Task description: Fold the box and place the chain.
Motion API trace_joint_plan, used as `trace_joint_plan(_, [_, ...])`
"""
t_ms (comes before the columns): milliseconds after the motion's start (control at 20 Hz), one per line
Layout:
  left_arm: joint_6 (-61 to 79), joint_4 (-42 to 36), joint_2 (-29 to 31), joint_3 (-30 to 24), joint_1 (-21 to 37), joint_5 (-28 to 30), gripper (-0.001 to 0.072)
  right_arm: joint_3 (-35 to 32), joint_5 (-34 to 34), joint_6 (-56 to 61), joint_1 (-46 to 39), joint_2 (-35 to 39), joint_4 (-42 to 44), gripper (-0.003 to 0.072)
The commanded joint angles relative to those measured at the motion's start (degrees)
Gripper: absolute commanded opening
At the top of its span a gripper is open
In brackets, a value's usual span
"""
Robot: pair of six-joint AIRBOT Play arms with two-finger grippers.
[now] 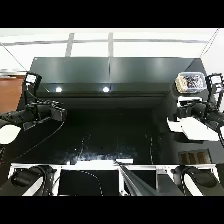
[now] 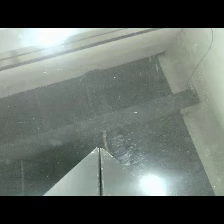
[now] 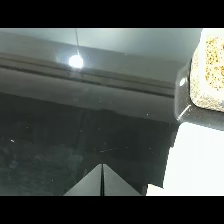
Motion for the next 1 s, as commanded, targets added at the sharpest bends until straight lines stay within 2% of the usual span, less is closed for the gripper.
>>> trace_joint_plan(0, [0.02, 0.00, 0.02, 0.00, 0.00, 0.00, 0.0030, 0.00, 0.00, 0.02, 0.07, 0.04, 0.00, 0.0017])
trace_joint_plan(800, [0.00, -0.42, 0.02, 0.00, 0.00, 1.03, 0.0030, 0.00, -0.09, 0.11, 0.07, 0.04, 0.20, 0.0017])
trace_joint_plan(950, [0.00, -0.44, -0.09, 0.00, 0.00, 6.34, 0.0030, 0.00, -7.93, 0.13, 0.07, 0.02, 6.19, 0.0017])
